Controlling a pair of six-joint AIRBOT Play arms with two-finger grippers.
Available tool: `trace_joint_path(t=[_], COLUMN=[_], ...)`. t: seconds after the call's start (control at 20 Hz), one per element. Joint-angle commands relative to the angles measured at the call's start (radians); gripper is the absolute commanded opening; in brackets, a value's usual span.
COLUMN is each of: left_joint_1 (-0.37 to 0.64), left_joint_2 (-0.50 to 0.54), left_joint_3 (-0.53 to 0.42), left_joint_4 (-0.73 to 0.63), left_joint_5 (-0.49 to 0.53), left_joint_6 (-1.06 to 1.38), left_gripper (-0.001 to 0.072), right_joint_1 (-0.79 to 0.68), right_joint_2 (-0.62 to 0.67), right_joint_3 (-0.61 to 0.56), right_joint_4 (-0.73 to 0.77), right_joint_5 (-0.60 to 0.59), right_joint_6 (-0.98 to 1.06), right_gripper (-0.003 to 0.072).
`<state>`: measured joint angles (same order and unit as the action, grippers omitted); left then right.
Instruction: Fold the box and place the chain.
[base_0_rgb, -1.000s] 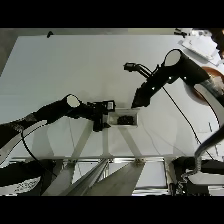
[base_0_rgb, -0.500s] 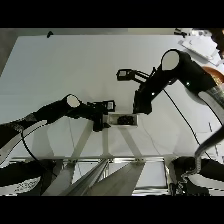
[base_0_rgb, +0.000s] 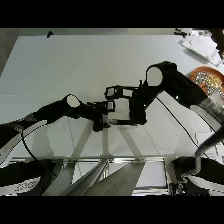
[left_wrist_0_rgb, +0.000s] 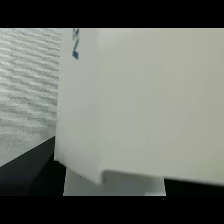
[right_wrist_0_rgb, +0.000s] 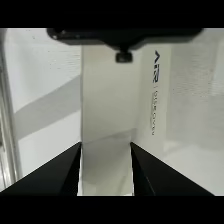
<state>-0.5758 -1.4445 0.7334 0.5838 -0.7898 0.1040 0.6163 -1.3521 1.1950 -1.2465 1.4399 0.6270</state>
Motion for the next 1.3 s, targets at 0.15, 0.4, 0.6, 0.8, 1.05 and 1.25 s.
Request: trace_joint_path(t=[0.15,0.4,0.6,0.8,1.05,1.25], left_joint_1=[0.001,0.001,0.001,0.001,0.001,0.001], left_joint_2=[0.0,0.0,0.0,0.0,0.0,0.0], left_joint_3=[0.0,0.0,0.0,0.0,0.0,0.0], left_joint_4=[0.0,0.0,0.0,0.0,0.0,0.0], left_joint_5=[0.0,0.0,0.0,0.0,0.0,0.0], left_joint_6=[0.0,0.0,0.0,0.0,0.0,0.0], left_gripper=[0.0453,0.0453,0.0453,0.0453,0.0453,0.0453], right_joint_1=[0.028,-0.034,-0.106,-0.175,-0.179,-0.166], right_joint_2=[0.122,0.134,0.135,0.107,-0.063,-0.114], right_joint_3=[-0.113,-0.107,0.004,0.092,0.093,0.093], right_joint_4=[-0.032,0.113,0.206,0.223,0.222,0.207], right_joint_5=[-0.197,-0.262,-0.112,-0.175,-0.081,-0.009], right_joint_6=[0.005,-0.011,-0.035,-0.083,-0.105,-0.097], right_gripper=[0.0344,0.0346,0.035,0.0342,0.0341,0.0339])
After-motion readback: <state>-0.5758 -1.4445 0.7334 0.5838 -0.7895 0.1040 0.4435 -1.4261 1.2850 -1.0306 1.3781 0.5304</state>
